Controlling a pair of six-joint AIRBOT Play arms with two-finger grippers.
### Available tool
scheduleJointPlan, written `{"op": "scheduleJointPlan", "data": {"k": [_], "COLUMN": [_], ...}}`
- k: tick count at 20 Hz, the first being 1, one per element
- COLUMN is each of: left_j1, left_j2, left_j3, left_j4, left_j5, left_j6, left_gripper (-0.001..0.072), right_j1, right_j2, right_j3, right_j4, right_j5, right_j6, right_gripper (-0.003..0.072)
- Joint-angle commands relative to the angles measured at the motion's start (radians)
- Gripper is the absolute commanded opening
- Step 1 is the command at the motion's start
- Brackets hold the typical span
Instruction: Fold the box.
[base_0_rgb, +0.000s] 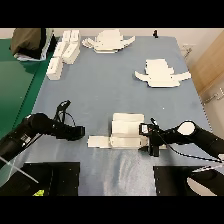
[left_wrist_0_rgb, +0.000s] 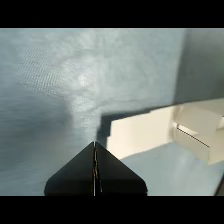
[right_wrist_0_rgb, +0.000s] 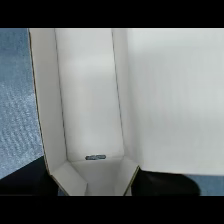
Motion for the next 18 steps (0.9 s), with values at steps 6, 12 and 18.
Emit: {"op": "scheduleJointPlan", "data": {"k": [6,12,18], "left_j1": [0.016,0.016,0.097], "left_j2": [-0.170,-0.158,-0.109], "left_j3": [0.000,0.005,0.009], "left_j4": [-0.205,-0.204,-0.039], "left_j5": [0.021,0.008,-0.028], "left_j6": [0.154,0.153,0.046], "left_gripper": [0.0017,0.0016,0.0016], "right_j1": [0.000,0.000,0.000], "right_j2": [0.000,0.000,0.000], "right_j3": [0.000,0.001,0.001], "right_j4": [0.000,0.000,0.000], "right_j5": [0.000,0.000,0.000], "right_j6": [0.000,0.000,0.000], "right_gripper": [0.0444,0.0444,0.0444]}}
